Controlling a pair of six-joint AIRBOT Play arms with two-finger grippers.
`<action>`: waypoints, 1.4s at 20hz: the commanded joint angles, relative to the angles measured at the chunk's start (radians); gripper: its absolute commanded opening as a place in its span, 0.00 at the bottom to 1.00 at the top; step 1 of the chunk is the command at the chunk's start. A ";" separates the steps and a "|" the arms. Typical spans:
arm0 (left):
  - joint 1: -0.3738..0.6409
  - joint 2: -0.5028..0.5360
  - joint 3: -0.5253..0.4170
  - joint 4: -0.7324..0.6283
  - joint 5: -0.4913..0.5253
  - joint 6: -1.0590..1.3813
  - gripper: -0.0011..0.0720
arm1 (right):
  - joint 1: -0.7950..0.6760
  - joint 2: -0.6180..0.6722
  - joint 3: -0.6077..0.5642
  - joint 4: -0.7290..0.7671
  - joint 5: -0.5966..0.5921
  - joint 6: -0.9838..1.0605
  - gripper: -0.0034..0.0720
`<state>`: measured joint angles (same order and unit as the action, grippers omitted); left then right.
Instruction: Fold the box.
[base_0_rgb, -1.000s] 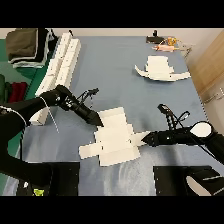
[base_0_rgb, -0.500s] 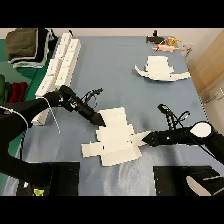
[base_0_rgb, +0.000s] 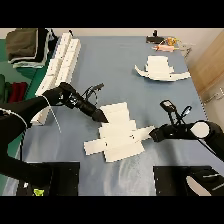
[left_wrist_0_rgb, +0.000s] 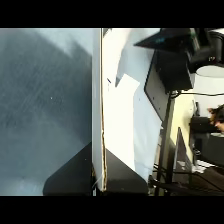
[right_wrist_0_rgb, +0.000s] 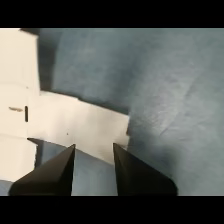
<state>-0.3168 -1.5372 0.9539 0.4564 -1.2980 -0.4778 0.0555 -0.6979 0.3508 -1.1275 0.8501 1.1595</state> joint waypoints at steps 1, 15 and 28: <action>-0.015 0.055 0.016 -0.007 0.087 0.082 0.03 | 0.001 0.001 0.072 -0.123 -0.075 0.117 0.53; -0.402 0.449 -0.327 0.037 0.706 0.442 0.03 | 0.001 0.001 0.200 -0.177 -0.081 0.364 0.52; -0.420 0.490 -0.357 0.185 0.584 0.375 0.03 | 0.001 0.001 0.200 -0.148 -0.072 0.370 0.52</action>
<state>-0.7578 -1.0630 0.5686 0.5713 -0.6018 -0.0463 0.0555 -0.6979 0.5503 -1.2804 0.7700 1.5291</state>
